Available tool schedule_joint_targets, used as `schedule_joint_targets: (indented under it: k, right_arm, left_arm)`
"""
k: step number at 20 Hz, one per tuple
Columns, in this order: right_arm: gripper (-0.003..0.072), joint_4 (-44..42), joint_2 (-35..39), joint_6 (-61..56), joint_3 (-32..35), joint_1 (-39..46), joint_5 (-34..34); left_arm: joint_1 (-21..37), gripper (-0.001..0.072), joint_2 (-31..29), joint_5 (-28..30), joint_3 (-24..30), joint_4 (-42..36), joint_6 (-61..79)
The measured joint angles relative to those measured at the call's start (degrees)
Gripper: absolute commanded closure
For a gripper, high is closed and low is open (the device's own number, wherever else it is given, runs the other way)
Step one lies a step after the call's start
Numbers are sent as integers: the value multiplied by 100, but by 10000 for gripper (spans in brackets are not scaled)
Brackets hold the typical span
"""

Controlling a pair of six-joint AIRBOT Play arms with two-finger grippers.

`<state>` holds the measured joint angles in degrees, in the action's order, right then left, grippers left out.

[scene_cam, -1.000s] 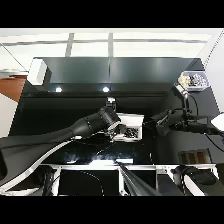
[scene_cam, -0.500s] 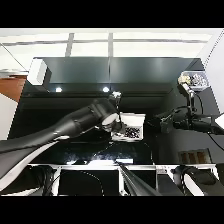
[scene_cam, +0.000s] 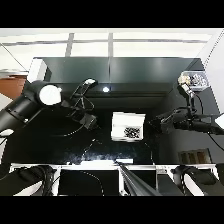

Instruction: Fold the box and place the chain.

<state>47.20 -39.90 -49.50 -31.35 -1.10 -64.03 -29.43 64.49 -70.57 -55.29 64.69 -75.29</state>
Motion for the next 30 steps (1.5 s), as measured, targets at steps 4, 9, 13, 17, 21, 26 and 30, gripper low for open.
schedule_joint_targets:
  k: [4, 9, 13, 17, 21, 26, 30]
  right_arm:
    - [8, 2, 0, 0, 0, 0, 0]
    - [8, 4, 0, -2, 0, 0, -4]
    - [8, 4, 0, -26, 0, 0, -7]
    - [8, 4, 0, -66, 0, 0, 11]
    - [8, 4, 0, -70, 0, 0, 20]
    - [8, 7, 0, -85, 0, 0, 20]
    - [8, 4, 0, -85, 0, 0, 24]
  left_arm:
    - [509, 4, -22, 553, 927, -1220, 2747]
    - [437, 6, 243, 1071, 1414, -1714, 5853]
    - [295, 7, 444, 1615, 1504, -2107, 7370]
    - [251, 7, 780, 1825, 1530, -2656, 8209]
    - [155, 7, 988, 1891, 1534, -2905, 8544]
    - [-136, 8, 1073, 2026, 1534, -3003, 8653]
    - [-219, 8, 1106, 2133, 1534, -3040, 8671]
